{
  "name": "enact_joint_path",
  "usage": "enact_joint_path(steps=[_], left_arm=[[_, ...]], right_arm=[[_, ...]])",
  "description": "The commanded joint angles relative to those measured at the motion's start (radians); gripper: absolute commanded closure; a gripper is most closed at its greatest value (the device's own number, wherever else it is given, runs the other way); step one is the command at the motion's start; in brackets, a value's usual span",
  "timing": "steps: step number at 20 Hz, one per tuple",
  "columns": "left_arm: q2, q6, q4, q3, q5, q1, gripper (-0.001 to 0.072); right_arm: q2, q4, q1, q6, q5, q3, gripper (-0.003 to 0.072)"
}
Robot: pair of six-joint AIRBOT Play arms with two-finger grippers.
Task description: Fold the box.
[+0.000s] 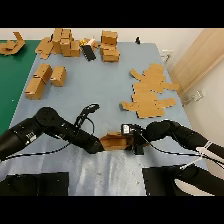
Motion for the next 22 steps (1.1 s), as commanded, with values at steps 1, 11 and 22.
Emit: enact_joint_path(steps=[1,11,22], left_arm=[[-0.071,-0.051,-0.254,-0.035,0.219,-0.084,0.0697],[-0.165,0.030,-0.376,-0.032,0.650,-0.091,0.0698],[-0.277,-0.070,-0.211,-0.016,0.544,-0.091,0.0699]], right_arm=[[0.000,0.000,0.001,0.000,0.000,-0.001,0.0235],[-0.001,0.000,0.001,0.000,0.000,-0.001,0.0235],[-0.001,0.000,0.001,0.000,0.000,-0.001,0.0235]])
